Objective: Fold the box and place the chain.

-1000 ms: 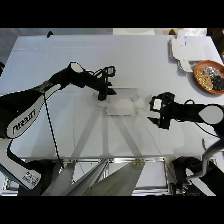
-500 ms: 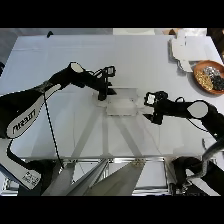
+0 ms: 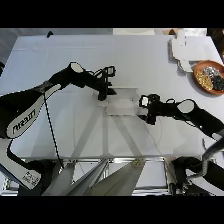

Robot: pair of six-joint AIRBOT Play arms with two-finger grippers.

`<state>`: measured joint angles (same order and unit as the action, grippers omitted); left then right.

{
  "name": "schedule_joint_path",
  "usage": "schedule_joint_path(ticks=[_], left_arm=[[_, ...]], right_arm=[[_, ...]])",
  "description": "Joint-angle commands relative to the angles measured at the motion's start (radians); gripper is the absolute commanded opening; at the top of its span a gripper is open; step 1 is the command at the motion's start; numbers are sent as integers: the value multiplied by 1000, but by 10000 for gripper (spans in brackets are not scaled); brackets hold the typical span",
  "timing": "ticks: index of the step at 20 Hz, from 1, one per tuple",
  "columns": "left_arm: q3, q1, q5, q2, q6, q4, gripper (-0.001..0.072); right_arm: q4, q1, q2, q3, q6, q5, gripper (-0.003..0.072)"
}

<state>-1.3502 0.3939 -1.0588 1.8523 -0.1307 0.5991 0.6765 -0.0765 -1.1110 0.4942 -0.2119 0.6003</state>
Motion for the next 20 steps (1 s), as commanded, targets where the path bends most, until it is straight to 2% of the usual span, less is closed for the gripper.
schedule_joint_path(ticks=[1, 4, 9, 16, 20], left_arm=[[0, 0, 0, 1, 0, 0, 16], [0, 0, 0, 1, 0, 0, 16], [0, 0, 0, 1, 0, 0, 16], [0, 0, 0, 1, 0, 0, 16], [0, 0, 0, 1, 0, 0, 16]], right_arm=[[-84, -1, -60, -3, -89, -21, 686], [-111, -1, -103, -3, -110, -24, 686], [-285, -1, -109, -3, -109, -56, 686], [-281, 0, -104, -3, 112, -116, 686], [-283, 0, -104, -2, 132, -134, 686]])
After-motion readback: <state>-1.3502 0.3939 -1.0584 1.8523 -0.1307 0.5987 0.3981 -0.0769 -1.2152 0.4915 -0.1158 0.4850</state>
